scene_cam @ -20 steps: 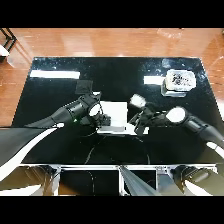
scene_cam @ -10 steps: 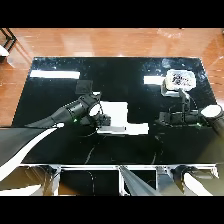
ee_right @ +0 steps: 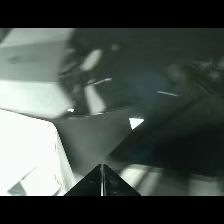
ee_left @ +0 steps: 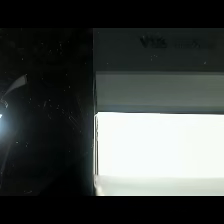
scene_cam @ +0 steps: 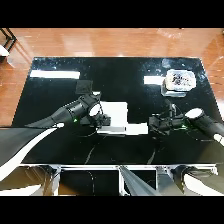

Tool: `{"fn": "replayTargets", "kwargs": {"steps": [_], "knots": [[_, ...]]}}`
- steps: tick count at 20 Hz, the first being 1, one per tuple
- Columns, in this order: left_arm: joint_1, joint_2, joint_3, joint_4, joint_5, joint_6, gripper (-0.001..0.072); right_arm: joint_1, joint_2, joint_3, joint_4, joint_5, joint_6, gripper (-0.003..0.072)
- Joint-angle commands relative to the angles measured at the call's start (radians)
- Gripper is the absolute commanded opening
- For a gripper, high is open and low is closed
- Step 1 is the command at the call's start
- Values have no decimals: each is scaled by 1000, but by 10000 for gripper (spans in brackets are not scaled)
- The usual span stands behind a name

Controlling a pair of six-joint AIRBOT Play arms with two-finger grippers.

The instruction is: Fold the box and place the chain.

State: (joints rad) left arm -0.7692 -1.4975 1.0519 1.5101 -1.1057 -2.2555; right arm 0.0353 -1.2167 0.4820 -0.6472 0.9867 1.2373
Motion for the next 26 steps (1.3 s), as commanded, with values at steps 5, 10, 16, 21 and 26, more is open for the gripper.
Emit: {"fn": "replayTargets", "kwargs": {"steps": [5, 10, 16, 21, 26], "knots": [[1, -1, 0, 0, -3, 1, 24, 96, -29, 88, 150, 94, -91, 669], [1, -1, 0, 0, -3, 1, 24, 132, -29, 138, 149, 179, -63, 668], [0, -1, 0, 0, -3, 1, 24, 282, -29, 150, 118, 28, 25, 567], [0, -1, 0, 0, -3, 1, 24, 398, -29, 164, 69, -73, 93, 474], [0, -1, 0, 0, -3, 1, 24, 496, -29, 221, -147, -139, 291, 473]]}}
